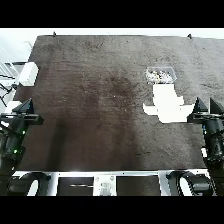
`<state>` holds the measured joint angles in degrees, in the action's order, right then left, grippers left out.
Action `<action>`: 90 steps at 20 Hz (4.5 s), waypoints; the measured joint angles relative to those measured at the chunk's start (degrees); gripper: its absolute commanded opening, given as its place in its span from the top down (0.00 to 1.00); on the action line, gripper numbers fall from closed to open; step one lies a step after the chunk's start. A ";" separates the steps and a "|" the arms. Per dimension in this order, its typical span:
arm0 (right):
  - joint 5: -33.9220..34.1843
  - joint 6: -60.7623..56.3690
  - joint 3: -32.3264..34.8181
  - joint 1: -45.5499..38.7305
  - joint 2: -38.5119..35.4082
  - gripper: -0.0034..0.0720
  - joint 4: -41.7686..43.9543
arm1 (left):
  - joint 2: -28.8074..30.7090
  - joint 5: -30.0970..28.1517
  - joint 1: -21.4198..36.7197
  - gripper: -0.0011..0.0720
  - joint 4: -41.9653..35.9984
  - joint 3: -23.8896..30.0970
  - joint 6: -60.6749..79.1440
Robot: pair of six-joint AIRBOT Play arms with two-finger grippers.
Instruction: Fold the box and place the chain.
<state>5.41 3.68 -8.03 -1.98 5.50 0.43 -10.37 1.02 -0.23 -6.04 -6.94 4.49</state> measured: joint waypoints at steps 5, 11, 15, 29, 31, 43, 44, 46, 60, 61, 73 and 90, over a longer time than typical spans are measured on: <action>-0.04 0.00 -0.11 0.00 0.00 0.24 -0.02 | 0.00 0.00 0.00 0.96 0.00 0.00 0.02; 1.38 -0.09 -4.76 0.00 6.64 0.27 2.99 | 0.00 0.00 0.00 0.96 0.00 0.00 0.02; 2.03 -0.15 -12.48 -2.32 20.70 0.27 6.75 | 0.00 0.00 0.00 0.96 0.00 0.00 0.02; -54.66 -43.76 -47.71 -43.06 64.41 0.25 -39.28 | 0.00 0.00 0.00 0.96 0.00 0.00 0.02; -62.45 -47.63 -56.24 -46.05 70.38 0.25 -46.07 | 0.00 0.00 0.00 0.96 0.00 0.00 0.02; -91.38 -51.52 -84.96 -44.61 100.41 0.25 -57.81 | 0.00 0.00 0.00 0.96 0.00 0.00 0.02; -92.56 -51.43 -85.24 -44.28 101.50 0.26 -57.92 | 0.00 0.00 0.00 0.96 0.00 0.00 0.02; -94.47 -51.23 -85.61 -43.74 103.49 0.27 -58.05 | 0.00 0.00 0.00 0.96 0.00 0.00 0.02; -102.73 -48.50 -83.95 -42.07 107.45 0.95 -51.67 | 0.00 0.00 0.00 0.96 0.00 0.00 0.02; -102.88 -48.30 -82.34 -42.07 106.31 0.95 -50.29 | 0.00 0.00 0.00 0.96 0.00 0.00 0.00; -82.64 -45.27 -40.92 -22.95 79.49 0.95 -26.60 | 0.00 0.00 0.00 0.96 0.00 0.00 0.00; -53.70 -46.62 -43.43 6.47 82.68 0.95 -13.77 | 0.00 0.57 0.00 0.96 -0.02 0.00 0.00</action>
<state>-48.29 -42.94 -51.46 4.49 88.18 -13.34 -10.37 1.58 -0.23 -6.07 -6.94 4.49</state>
